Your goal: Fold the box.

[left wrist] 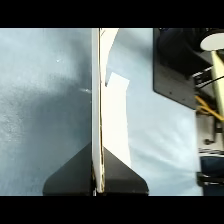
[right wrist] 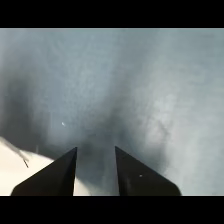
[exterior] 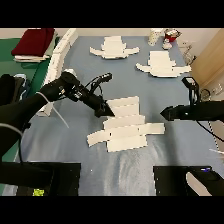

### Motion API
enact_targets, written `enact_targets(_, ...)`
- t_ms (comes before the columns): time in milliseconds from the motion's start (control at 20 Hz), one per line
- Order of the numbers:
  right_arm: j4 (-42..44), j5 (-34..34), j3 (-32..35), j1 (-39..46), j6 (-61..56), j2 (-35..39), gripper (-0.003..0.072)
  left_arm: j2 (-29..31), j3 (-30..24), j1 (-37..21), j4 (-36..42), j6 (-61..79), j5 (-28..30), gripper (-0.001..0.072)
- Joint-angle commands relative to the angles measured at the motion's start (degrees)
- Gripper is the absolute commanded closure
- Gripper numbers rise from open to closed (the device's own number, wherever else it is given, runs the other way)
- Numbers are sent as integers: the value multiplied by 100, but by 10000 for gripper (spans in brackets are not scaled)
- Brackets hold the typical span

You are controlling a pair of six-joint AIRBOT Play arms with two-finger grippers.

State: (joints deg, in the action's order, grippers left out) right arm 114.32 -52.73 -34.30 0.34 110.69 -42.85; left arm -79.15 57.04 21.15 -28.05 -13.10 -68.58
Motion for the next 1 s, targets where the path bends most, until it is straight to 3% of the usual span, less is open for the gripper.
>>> enact_targets(0, -7, 208, -186, 2, -544, -7, 320, 1047, -1005, 385, -63, 789, 1353, 703)
enact_targets(200, 15, 236, -181, 2, -726, -4, 320, 2142, -2153, 1331, 4, 1456, 3010, 702)
enact_targets(300, 15, 236, -181, 2, -743, -7, 320, 2420, -2500, 1781, -24, 1523, 3748, 698)
enact_targets(650, 70, 227, -181, 2, -789, -4, 320, 1978, -2570, 1912, -140, 1519, 3657, 697)
enact_targets(800, 103, 227, -179, 0, -787, -7, 320, 1976, -2262, 1912, -855, 1134, 3263, 698)
enact_targets(950, 179, 229, -179, 0, -789, -7, 320, 1908, -2011, 1915, -881, 1078, 2955, 698)
